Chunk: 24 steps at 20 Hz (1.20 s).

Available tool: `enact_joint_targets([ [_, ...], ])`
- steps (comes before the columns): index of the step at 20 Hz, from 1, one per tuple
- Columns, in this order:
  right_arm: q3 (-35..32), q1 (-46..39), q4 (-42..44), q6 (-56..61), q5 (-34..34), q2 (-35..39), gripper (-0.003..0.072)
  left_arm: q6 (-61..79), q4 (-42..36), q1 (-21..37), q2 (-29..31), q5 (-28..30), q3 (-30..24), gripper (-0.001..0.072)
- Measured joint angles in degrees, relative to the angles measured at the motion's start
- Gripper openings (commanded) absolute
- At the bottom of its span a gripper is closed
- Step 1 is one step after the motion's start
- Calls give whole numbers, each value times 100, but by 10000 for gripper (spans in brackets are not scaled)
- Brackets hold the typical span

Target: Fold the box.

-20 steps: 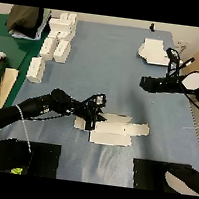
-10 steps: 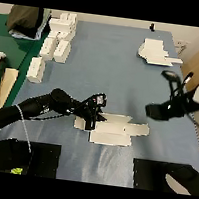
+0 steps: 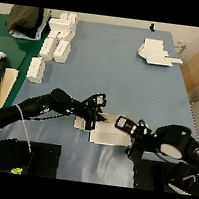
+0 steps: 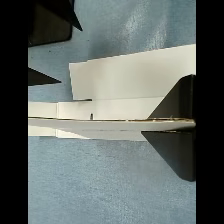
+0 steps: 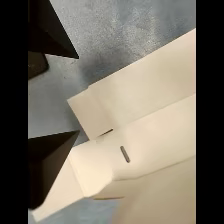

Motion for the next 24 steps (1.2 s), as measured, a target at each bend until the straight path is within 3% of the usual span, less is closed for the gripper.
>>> enact_joint_targets([
  [7,-236,444,-518,-671,-1038,-570,698,0,0,0,0,-4,0,16],
  [12,-256,481,-761,-798,-1375,-776,637,0,2,0,0,-4,0,16],
  [24,-136,398,-1895,1158,-1290,-11,658,-4,-2,0,-2,4,0,16],
])
